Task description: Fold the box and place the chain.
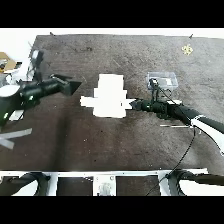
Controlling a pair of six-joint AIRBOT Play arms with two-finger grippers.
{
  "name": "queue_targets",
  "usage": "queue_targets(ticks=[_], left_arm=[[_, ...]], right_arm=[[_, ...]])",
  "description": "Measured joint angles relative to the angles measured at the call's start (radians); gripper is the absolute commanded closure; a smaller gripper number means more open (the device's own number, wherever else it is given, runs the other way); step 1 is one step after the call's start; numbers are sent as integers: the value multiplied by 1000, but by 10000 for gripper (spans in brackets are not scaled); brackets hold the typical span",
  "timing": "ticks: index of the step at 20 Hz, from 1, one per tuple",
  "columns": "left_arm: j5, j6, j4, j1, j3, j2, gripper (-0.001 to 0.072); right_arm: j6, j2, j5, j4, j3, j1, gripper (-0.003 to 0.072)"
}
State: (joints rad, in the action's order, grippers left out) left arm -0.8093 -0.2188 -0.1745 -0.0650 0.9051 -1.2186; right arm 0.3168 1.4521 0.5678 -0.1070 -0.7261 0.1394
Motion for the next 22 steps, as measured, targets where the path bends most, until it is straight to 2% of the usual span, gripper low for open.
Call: queue_targets(ticks=[6, 7, 11, 15, 16, 18, 20, 22], left_arm=[[-278, -284, -242, -23, 536, -472, 21], [-317, -327, -274, -25, 608, -534, 53], [-467, -451, -344, -33, 848, -756, 53], [-568, -495, -366, -60, 992, -907, 55], [-581, -500, -366, -67, 1011, -932, 85], [-603, -508, -348, -80, 1036, -971, 97], [-624, -515, -328, -90, 1050, -996, 157], [-651, -515, -319, -94, 1056, -1009, 160]], right_arm=[[-27, 0, -8, 0, 1, 1, 688], [-29, 0, -8, 0, 1, 0, 688], [-58, 0, -8, 0, 1, 0, 688], [-80, 0, -8, -1, 1, 0, 687], [-83, 0, -8, -1, 1, 0, 687], [-89, 0, -9, -1, 1, 0, 688], [-93, 0, -12, -1, 1, 1, 687], [-95, 0, -15, -1, 1, 1, 687]])
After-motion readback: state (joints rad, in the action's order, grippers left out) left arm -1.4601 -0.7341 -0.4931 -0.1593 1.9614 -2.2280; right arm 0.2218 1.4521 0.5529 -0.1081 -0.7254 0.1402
